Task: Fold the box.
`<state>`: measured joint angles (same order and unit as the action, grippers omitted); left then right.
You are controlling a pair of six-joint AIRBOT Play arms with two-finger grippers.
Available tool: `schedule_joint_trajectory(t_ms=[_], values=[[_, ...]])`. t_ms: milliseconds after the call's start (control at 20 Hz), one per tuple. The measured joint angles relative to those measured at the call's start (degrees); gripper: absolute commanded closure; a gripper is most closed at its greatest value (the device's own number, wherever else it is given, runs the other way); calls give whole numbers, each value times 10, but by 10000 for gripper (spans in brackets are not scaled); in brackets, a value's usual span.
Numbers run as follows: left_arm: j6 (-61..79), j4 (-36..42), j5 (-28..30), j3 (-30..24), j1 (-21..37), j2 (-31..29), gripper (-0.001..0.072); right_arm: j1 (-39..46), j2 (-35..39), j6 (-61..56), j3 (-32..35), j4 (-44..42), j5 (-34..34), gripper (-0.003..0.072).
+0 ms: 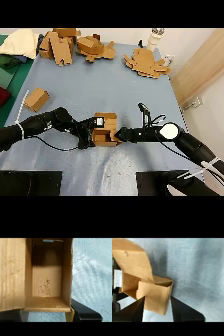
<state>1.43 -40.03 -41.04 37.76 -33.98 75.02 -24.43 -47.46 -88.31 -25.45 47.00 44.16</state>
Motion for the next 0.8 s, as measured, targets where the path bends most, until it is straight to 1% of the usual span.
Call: schedule_joint_trajectory(t_ms=[100, 150, 300, 500, 800], values=[[0, 0, 0, 0, 0, 0, 193, -21, -9, -20, -7, 19, 1, 179], [0, 0, 0, 0, 0, 0, 194, -33, -15, -34, -13, 36, 1, 202], [0, 0, 0, 0, 0, 0, 193, -71, -41, -98, -46, 116, 11, 203], [0, 0, 1, 0, 0, 0, 193, -118, -84, -199, -108, 235, 64, 203], [0, 0, 0, 0, 0, 1, 193, -183, -166, -313, -203, 342, 122, 203]])
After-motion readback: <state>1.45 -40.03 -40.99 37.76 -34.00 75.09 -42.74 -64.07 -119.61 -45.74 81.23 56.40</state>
